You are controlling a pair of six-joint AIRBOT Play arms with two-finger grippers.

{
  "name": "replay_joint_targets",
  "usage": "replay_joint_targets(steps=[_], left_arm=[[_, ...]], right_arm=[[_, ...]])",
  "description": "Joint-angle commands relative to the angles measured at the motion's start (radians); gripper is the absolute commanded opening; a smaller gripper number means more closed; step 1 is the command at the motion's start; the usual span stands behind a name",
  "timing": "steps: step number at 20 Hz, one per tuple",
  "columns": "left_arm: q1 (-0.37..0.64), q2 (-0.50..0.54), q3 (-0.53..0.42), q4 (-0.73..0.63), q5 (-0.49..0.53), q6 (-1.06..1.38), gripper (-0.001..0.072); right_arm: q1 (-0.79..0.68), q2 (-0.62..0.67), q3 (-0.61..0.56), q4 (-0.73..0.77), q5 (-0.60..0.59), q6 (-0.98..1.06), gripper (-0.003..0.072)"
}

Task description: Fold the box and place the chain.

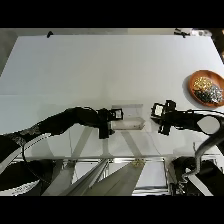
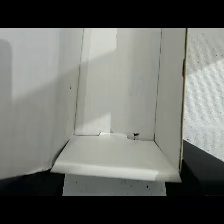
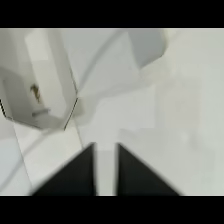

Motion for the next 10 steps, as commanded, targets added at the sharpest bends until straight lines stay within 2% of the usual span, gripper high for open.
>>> replay_joint_targets(steps=[1,3,10], left_arm=[[0.001,0.0,0.0,0.0,0.0,0.001,0.0138],[0.001,0.0,0.0,0.0,0.0,0.0,0.0138],[0.001,0.0,0.0,0.0,0.0,0.0,0.0138]], right_arm=[[0.0,0.063,0.0,0.309,0.008,-0.024,0.0015],[0.0,0.005,0.0,0.446,-0.012,-0.024,0.0015],[0.001,-0.321,0.0,0.614,-0.211,-0.029,0.0015]])
